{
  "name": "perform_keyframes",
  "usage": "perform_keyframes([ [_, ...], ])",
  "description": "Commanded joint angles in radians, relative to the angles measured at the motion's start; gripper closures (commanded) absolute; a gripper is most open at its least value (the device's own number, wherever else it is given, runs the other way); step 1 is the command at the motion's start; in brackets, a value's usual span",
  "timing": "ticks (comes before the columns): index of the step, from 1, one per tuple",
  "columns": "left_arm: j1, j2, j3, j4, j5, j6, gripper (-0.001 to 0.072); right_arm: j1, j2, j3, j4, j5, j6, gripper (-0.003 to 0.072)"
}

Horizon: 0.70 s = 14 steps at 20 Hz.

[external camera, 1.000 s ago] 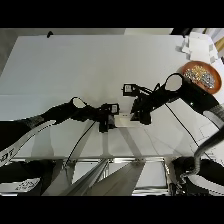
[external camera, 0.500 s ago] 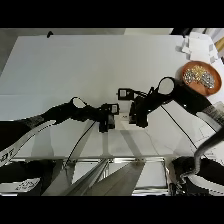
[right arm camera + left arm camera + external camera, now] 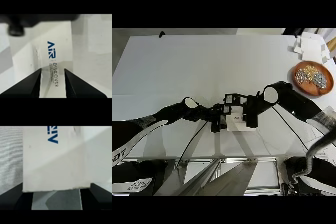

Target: Fold the box and place the chain.

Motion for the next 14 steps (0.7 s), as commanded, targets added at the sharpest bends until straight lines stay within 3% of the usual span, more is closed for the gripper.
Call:
perform_keyframes([
  [1, 0.000, 0.001, 0.000, 0.000, 0.001, 0.000, 0.0437, 0.005, 0.034, 0.000, -0.001, 0.014, 0.011, 0.0390],
  [3, 0.000, 0.001, 0.000, 0.000, 0.000, 0.000, 0.0437, 0.005, 0.054, 0.000, 0.043, 0.067, 0.011, 0.0397],
  [5, 0.000, 0.001, 0.000, 0.000, 0.001, 0.000, 0.0437, 0.005, 0.086, 0.000, 0.069, 0.103, 0.011, 0.0451],
  [7, 0.000, 0.001, 0.000, 0.000, 0.000, 0.000, 0.0437, 0.005, 0.102, 0.000, 0.068, 0.102, 0.010, 0.0446],
  [8, 0.000, 0.001, 0.000, 0.000, 0.000, 0.000, 0.0437, 0.005, 0.101, 0.000, 0.064, 0.098, 0.010, 0.0414],
  [10, 0.000, 0.001, 0.000, 0.000, 0.000, 0.000, 0.0437, 0.005, 0.100, 0.000, 0.061, 0.084, 0.010, 0.0281],
  [13, 0.000, 0.001, 0.000, 0.000, 0.000, 0.000, 0.0437, 0.005, 0.098, 0.000, 0.059, 0.034, 0.002, 0.0251],
  [14, 0.000, 0.001, 0.000, 0.000, 0.000, 0.000, 0.0437, 0.005, 0.095, 0.000, 0.059, 0.022, 0.002, 0.0207],
])
